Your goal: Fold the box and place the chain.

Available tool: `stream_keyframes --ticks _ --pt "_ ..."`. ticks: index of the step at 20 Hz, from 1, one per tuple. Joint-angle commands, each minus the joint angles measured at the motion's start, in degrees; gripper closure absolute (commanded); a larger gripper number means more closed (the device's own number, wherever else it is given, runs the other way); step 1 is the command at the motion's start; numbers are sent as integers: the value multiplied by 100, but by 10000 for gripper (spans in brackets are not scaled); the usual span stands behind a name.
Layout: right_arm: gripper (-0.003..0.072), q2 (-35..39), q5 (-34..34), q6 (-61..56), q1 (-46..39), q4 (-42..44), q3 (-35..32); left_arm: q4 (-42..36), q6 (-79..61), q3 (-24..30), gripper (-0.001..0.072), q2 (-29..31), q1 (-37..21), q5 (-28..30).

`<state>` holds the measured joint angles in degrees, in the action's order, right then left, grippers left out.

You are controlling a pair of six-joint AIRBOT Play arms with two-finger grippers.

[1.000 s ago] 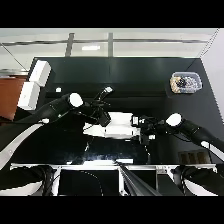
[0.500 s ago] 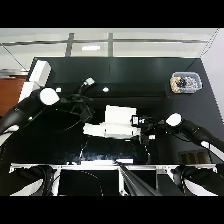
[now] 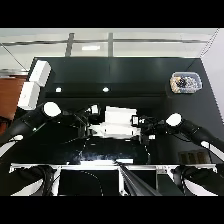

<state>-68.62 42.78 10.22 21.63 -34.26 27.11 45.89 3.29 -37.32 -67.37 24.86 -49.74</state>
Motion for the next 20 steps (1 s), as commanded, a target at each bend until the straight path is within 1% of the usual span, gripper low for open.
stream_keyframes --ticks 1,2,4,5,6,7,8,9,10,11,12,13,16,20 --pt "214 2 0 -2 4 2 0 -787 -890 46 34 -267 125 122" --pt "214 2 0 -2 4 2 0 -800 -942 46 46 -328 166 127" --pt "214 2 -2 -2 4 4 0 -756 -933 46 134 -437 212 116" --pt "214 2 -2 -2 4 7 0 -754 -935 46 161 -457 221 122" --pt "214 2 -2 -2 4 7 0 -734 -935 46 167 -463 219 133" --pt "214 0 -2 -2 4 7 0 -728 -933 46 232 -463 219 151" --pt "214 0 -2 -2 4 7 0 -728 -935 46 253 -463 219 166" --pt "214 2 -2 -2 4 7 0 -728 -935 46 254 -463 219 199" --pt "214 2 -2 -2 4 7 0 -739 -933 46 316 -463 219 225" --pt "215 2 -2 -2 4 4 0 -761 -931 46 476 -463 219 275" --pt "214 2 -2 -2 4 7 0 -761 -931 46 501 -463 219 302" --pt "215 2 -4 -2 4 7 0 -789 -927 46 501 -463 219 289" --pt "215 0 -4 -2 4 7 0 -1204 -927 46 503 -476 232 219" --pt "215 0 -4 -2 4 7 0 -1364 -929 46 503 -748 525 203"
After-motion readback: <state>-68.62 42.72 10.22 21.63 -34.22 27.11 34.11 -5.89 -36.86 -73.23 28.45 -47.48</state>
